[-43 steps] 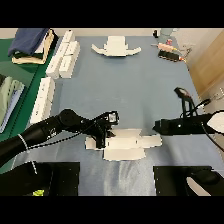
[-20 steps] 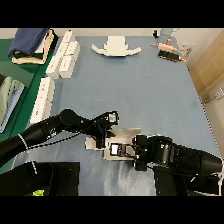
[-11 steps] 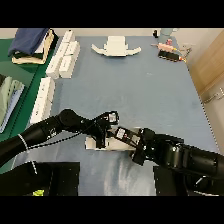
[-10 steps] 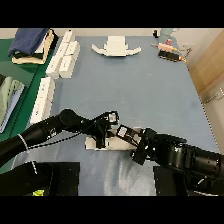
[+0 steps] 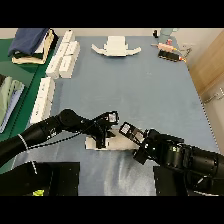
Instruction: Fold the box.
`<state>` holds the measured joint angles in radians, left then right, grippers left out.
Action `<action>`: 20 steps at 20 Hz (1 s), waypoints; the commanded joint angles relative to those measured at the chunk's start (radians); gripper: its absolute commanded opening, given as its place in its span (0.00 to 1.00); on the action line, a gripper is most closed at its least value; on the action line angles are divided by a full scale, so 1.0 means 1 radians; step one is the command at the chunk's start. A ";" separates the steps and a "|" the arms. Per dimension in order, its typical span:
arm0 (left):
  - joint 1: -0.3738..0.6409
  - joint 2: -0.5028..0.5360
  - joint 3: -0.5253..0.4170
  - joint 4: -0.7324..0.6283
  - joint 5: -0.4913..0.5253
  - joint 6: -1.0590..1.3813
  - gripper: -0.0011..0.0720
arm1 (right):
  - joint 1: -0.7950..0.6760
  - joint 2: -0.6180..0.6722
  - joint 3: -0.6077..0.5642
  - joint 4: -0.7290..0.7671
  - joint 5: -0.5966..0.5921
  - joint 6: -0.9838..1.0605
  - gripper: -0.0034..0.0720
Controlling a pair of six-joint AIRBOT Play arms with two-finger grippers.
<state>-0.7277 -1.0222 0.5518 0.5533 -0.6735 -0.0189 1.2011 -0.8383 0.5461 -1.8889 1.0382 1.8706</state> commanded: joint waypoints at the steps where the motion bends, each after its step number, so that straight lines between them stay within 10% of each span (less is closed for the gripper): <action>1: 0.000 0.000 0.000 0.000 0.000 0.000 0.04 | -0.024 0.009 -0.008 -0.004 -0.044 -0.116 1.00; 7: 0.000 0.000 0.000 0.000 0.000 0.000 0.04 | -0.304 0.108 -0.063 0.303 -0.192 -0.613 1.00; 14: 0.000 0.000 0.000 0.000 0.000 0.000 0.04 | -0.689 0.067 -0.152 1.075 -0.171 -1.590 1.00; 20: 0.000 0.000 0.000 0.000 0.000 0.000 0.04 | -0.751 -0.002 -0.157 1.086 -0.149 -1.643 0.99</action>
<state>-0.7277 -1.0222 0.5518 0.5533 -0.6739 -0.0185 0.4824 -0.8253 0.3939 -0.8589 0.8791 0.3187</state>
